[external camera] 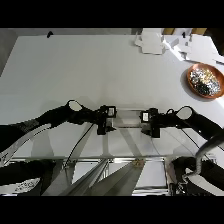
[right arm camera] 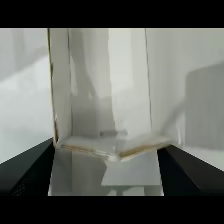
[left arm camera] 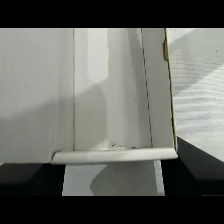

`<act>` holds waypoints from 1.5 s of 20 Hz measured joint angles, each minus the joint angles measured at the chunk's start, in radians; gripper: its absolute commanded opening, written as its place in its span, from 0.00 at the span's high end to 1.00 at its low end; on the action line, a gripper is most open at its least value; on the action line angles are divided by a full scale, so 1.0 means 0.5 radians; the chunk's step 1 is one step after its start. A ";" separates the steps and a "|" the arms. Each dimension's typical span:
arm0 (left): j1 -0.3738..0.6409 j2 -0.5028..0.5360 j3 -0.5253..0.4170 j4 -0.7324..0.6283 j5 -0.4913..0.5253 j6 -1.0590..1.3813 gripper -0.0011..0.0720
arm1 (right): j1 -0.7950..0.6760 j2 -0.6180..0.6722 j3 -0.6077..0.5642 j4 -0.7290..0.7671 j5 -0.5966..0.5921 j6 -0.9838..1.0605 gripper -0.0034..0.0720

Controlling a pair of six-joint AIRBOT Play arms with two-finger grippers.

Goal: Fold the box and place the chain.

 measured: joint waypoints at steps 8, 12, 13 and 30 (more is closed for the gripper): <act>0.000 0.000 0.000 0.002 -0.007 0.000 0.84 | 0.000 0.555 0.000 -0.455 0.296 0.533 0.47; 0.000 0.000 0.000 0.002 -0.009 0.000 0.84 | 0.000 0.797 -0.001 -0.297 0.366 0.658 0.94; 0.000 0.000 0.000 0.002 -0.009 0.000 0.84 | 0.002 0.835 -0.001 -0.214 0.378 0.669 0.94; 0.000 -0.001 -0.001 -0.003 -0.013 -0.005 0.84 | 0.217 0.068 0.004 1.104 -0.705 0.716 0.94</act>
